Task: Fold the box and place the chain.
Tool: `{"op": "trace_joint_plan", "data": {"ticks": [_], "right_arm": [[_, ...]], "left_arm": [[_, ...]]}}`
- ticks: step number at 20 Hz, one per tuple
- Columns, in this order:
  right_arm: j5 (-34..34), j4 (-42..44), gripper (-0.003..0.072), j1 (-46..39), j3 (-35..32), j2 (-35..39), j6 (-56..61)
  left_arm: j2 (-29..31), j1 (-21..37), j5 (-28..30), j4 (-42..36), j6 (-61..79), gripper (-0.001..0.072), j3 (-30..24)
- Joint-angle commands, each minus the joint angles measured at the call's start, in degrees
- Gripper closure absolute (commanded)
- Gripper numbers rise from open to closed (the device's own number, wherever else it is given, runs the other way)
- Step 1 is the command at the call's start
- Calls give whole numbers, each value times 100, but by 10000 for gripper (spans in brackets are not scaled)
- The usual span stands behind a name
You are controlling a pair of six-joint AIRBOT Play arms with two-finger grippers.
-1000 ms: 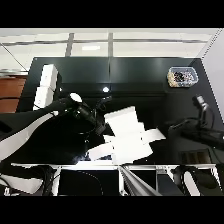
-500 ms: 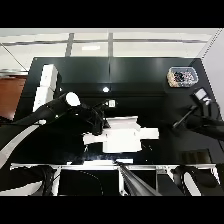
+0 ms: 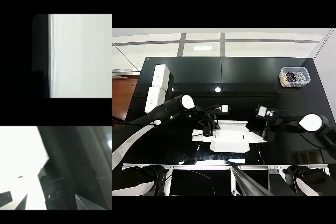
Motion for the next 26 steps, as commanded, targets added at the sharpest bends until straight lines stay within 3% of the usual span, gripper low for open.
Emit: {"op": "trace_joint_plan", "data": {"ticks": [1,9,16,21,26], "right_arm": [[122,-251,-27,356,2,-409,-179],[372,66,-27,828,-527,-437,-343],[-907,140,-28,1904,-693,-442,-450],[-1032,422,-27,2212,-708,-516,-431],[-1185,365,-26,2153,-597,-496,538]], "left_arm": [[-7,-4,76,334,-372,681,-2],[-7,-9,90,313,-372,681,-2],[-7,-9,90,313,-369,681,-2],[-7,-9,92,313,-369,680,-2],[-7,-9,92,313,-369,681,-2]]}}
